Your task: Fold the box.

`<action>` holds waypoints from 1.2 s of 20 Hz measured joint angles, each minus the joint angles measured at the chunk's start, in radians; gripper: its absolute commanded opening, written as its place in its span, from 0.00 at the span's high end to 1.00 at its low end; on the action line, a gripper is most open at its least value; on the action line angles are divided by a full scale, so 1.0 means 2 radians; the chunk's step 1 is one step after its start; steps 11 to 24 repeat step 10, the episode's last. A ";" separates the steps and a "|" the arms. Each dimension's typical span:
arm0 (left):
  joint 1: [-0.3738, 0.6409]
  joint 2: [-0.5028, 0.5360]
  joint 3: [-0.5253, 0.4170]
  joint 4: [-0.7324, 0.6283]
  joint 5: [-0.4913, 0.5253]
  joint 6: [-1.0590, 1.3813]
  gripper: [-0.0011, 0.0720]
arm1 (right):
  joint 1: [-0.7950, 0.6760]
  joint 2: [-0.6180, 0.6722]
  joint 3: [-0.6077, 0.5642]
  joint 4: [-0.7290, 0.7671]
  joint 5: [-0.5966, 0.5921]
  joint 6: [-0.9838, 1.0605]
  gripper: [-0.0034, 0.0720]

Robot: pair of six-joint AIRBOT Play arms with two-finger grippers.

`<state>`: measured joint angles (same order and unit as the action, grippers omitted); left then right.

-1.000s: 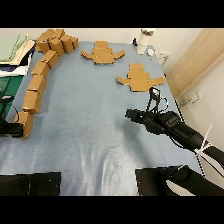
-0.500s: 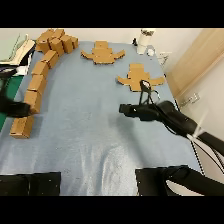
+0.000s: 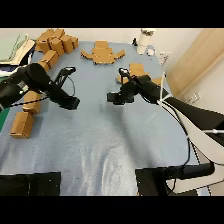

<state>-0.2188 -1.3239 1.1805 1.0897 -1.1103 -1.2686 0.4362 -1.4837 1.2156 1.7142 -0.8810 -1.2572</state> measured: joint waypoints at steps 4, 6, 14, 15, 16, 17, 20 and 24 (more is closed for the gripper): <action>-0.011 -0.030 0.019 -0.030 0.018 -0.001 0.96 | 0.000 -0.030 0.035 0.024 -0.035 -0.031 0.95; -0.013 -0.035 0.023 -0.037 0.023 -0.002 0.97 | 0.000 -0.035 0.041 0.030 -0.041 -0.039 0.95; -0.015 -0.039 0.025 -0.043 0.028 -0.002 0.97 | 0.000 -0.039 0.046 0.035 -0.049 -0.044 0.95; -0.015 -0.039 0.025 -0.043 0.028 -0.002 0.97 | 0.000 -0.039 0.046 0.035 -0.049 -0.044 0.95; -0.015 -0.039 0.025 -0.043 0.028 -0.002 0.97 | 0.000 -0.039 0.046 0.035 -0.049 -0.044 0.95; -0.015 -0.039 0.025 -0.043 0.028 -0.002 0.97 | 0.000 -0.039 0.046 0.035 -0.049 -0.044 0.95; -0.015 -0.039 0.025 -0.043 0.028 -0.002 0.97 | 0.000 -0.039 0.046 0.035 -0.049 -0.044 0.95; -0.015 -0.039 0.025 -0.043 0.028 -0.002 0.97 | 0.000 -0.039 0.046 0.035 -0.049 -0.044 0.95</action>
